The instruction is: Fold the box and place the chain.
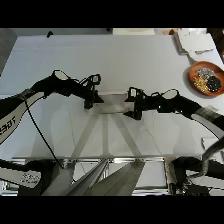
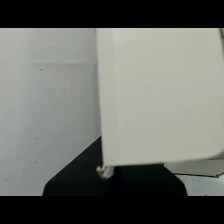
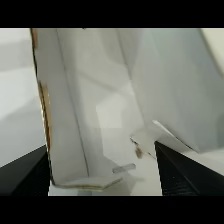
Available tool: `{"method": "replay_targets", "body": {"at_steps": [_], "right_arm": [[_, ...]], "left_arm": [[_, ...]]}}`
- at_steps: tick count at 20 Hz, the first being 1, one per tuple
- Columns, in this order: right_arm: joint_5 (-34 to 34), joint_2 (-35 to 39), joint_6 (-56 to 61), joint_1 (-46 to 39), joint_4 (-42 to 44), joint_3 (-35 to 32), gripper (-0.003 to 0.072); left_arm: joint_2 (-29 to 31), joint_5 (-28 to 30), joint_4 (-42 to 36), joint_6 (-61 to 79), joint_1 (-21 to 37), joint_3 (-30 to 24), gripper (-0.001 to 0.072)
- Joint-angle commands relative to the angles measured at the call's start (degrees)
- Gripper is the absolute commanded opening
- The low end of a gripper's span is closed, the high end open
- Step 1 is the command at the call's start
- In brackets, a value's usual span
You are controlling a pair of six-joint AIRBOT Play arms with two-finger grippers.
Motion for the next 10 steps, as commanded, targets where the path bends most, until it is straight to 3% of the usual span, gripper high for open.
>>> {"method": "replay_targets", "body": {"at_steps": [1, 6, 10], "right_arm": [[0.59, -1.62, 3.28, -0.09, -1.14, 1.01, 0.0699], [1.07, -1.44, 11.89, -1.07, -9.20, 1.11, 0.0699], [3.61, -1.27, 11.43, -1.90, -9.49, 2.60, 0.0699]], "left_arm": [[-0.04, -0.07, 0.00, 0.04, 0.00, -0.02, 0.0013], [-0.04, -0.07, 0.00, 0.04, 0.00, 0.00, 0.0013], [-0.04, -0.07, 0.00, 0.04, 0.00, -0.02, 0.0013]]}}
